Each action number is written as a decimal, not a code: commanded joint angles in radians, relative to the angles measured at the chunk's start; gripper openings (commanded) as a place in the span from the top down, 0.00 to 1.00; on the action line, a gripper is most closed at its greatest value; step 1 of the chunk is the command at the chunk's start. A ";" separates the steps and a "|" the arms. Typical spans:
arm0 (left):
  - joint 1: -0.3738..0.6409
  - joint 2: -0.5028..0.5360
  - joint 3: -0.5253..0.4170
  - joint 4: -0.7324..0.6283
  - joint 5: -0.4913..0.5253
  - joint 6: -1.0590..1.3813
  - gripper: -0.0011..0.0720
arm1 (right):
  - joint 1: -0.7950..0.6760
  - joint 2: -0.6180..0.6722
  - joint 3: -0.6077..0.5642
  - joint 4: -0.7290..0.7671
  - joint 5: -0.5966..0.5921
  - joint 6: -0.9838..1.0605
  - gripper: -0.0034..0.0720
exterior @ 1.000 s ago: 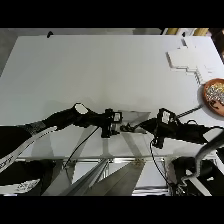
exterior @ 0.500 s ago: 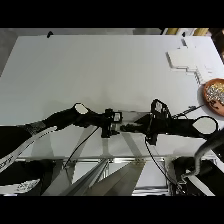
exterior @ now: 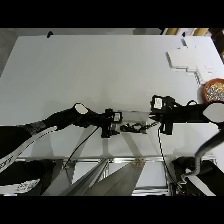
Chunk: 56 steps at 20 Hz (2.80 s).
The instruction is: Fold the box and place the chain.
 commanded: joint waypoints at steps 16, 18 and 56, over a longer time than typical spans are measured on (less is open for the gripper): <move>0.001 0.000 0.000 0.000 0.000 0.000 0.64 | -0.017 -0.164 -0.240 0.055 -0.279 -0.385 0.63; 0.001 0.000 0.000 0.000 0.000 0.000 0.64 | -0.017 -0.183 -0.240 0.109 -0.278 -0.434 0.68; 0.001 0.000 0.000 0.000 0.000 0.000 0.64 | 0.358 -0.004 -0.204 0.391 -0.439 0.103 0.69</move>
